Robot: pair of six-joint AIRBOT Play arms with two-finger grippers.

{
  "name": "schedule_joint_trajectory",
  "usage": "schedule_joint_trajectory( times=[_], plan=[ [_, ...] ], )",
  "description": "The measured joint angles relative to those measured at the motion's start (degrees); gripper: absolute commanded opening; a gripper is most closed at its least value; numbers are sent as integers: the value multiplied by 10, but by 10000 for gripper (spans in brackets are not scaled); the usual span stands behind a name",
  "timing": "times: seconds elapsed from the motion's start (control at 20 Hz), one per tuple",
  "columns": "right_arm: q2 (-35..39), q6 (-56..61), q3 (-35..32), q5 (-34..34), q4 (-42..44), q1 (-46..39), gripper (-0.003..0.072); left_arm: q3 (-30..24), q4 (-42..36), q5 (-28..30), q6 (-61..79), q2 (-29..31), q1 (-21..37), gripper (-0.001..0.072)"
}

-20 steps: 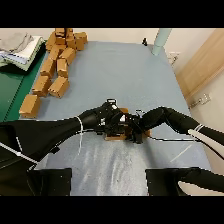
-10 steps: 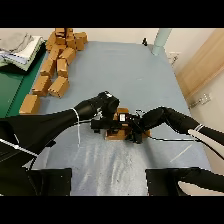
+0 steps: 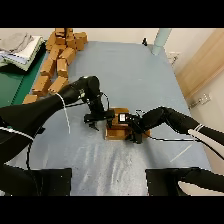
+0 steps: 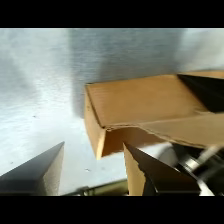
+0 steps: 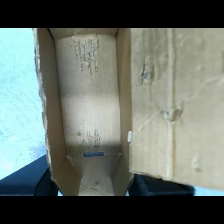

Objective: Fold the box.

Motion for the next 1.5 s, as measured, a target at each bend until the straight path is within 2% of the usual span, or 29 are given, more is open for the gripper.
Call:
schedule_joint_trajectory(
  times=[0.1, 0.15, 0.25, 0.45, 0.6, 0.75, 0.95, 1.0, 1.05, 1.1, 1.35, 1.5],
  plan=[
    [0, 0, 0, 0, 0, 0, 511, 0, -37, -7, 46, 0, 38, 557],
    [0, 0, 0, 0, 0, 0, 511, 0, -50, -13, 73, 0, 59, 527],
    [0, 0, 0, 0, 0, 0, 511, 0, -68, -26, 132, 0, 101, 16],
    [0, 0, 0, 0, 0, 0, 511, 1, -83, -25, 336, 0, 177, 8],
    [0, 0, 0, 0, 0, 0, 511, -11, -91, -16, 490, 6, 196, 5],
    [0, 0, 0, -1, 0, 0, 511, -72, -99, -4, 610, 44, 191, 6],
    [0, 0, 0, -1, 0, 0, 511, -202, -100, 58, 722, 142, 160, 14],
    [0, 0, 0, -1, 0, 0, 511, -227, -101, 80, 750, 162, 148, 146],
    [0, 0, 0, -1, 0, 0, 511, -251, -102, 103, 778, 178, 132, 511],
    [0, 0, 0, -1, 0, 0, 511, -270, -102, 129, 802, 188, 119, 695],
    [0, 0, 0, -1, 0, 0, 511, -333, -136, 268, 976, 194, 65, 696],
    [0, 0, 0, -1, 0, 0, 511, -356, -184, 344, 1105, 190, 39, 695]
  ],
)
